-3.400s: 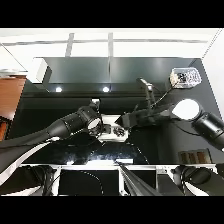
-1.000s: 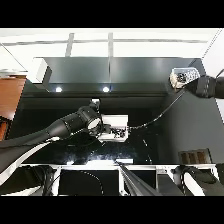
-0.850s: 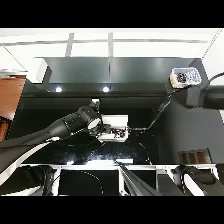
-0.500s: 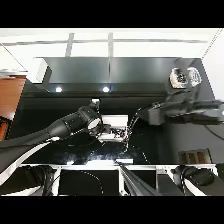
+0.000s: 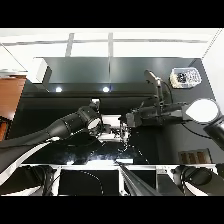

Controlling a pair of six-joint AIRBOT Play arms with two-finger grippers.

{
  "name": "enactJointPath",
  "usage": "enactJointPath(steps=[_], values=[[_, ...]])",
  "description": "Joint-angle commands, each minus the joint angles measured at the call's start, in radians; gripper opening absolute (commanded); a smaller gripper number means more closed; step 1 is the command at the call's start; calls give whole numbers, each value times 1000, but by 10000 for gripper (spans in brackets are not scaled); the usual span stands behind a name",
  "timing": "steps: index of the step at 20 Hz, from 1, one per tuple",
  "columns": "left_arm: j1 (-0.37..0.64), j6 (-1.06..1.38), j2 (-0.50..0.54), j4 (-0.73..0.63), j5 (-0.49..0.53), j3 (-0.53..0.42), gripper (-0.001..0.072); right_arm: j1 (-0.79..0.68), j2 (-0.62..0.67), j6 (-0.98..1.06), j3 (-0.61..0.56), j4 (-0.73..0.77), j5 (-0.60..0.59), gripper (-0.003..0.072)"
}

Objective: Fold the box and place the chain.

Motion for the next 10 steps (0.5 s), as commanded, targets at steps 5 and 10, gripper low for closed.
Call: enactJointPath(steps=[5,10], values=[[0,0,0,0,-1,0,32,-18,-37,-1,-1,-60,10,507],[0,0,0,0,0,0,32,-278,49,-155,-27,-159,265,505]])
